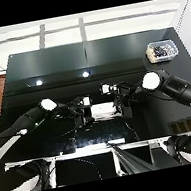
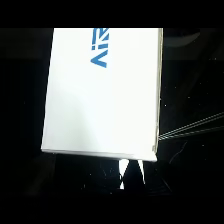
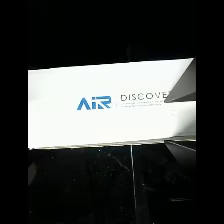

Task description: Fold the box and place the chain.

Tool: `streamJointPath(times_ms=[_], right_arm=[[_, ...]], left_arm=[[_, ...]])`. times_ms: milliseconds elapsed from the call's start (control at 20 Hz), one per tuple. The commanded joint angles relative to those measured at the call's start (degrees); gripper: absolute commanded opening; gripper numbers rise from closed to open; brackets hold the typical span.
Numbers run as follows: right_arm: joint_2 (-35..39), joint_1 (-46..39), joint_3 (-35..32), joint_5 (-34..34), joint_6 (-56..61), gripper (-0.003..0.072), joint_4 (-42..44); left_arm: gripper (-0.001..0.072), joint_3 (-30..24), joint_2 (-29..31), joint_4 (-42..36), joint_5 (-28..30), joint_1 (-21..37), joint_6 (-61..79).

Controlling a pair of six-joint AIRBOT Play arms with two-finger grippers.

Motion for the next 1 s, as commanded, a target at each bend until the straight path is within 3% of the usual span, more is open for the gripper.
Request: streamJointPath(times_ms=[0, 300, 450, 550, 600, 800, 950], right_arm=[[-0.02, 0.13, -0.57, -0.15, 0.74, 0.0274, -0.2], [0.22, 0.07, -2.05, -1.33, 4.07, 0.0273, -0.09], [2.54, -1.2, -0.2, 2.47, 15.82, 0.0265, -0.37], [4.22, -4.52, 0.17, 6.12, 27.58, 0.0077, 0.46], [4.31, -6.93, -0.26, 7.85, 30.49, 0.0025, 3.54], [2.43, -12.0, -7.48, 1.38, 29.44, 0.0024, 28.11], [-2.67, -11.02, -9.29, 1.27, 28.09, 0.0024, 36.15]], left_arm=[[0.0287, -0.02, -0.02, -0.02, 0.13, 0.0, 0.02], [0.0287, -0.02, -0.02, -0.02, 0.13, 0.0, 0.02], [0.0287, -0.02, -0.02, -0.02, 0.13, 0.0, 0.02], [0.0287, -0.02, -0.02, -0.02, 0.13, 0.0, 0.02], [0.0287, -0.02, -0.02, -0.02, 0.13, 0.0, 0.02], [0.0287, -0.02, -0.02, -0.02, 0.13, 0.0, 0.02], [0.0287, -0.02, -0.02, -0.02, 0.13, 0.0, 0.02]])
